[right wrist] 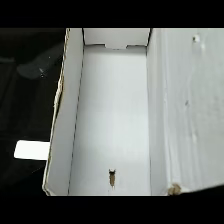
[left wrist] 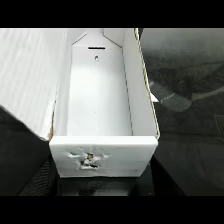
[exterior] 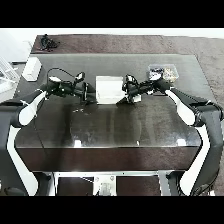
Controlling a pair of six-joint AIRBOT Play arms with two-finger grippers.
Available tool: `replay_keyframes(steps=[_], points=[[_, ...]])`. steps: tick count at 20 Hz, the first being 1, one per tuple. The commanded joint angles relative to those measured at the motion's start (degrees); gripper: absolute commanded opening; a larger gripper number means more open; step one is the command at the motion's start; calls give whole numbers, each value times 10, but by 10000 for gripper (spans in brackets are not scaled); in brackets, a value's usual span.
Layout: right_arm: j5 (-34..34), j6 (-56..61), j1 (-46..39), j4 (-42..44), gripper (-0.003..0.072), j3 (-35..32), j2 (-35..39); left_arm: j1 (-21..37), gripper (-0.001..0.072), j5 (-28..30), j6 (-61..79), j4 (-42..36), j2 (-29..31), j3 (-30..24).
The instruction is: Fold the box and place the chain.
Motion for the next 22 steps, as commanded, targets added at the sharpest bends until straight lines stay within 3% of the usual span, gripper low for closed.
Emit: replay_keyframes(steps=[1, 22], points=[[0, 0, 0, 0, 582, 0, 0, -3, 720, 17, 0, -3, -5, 0], [0, 0, 0, 0, 582, 0, 0, -40, 719, 76, 16, -7, -15, 0]])
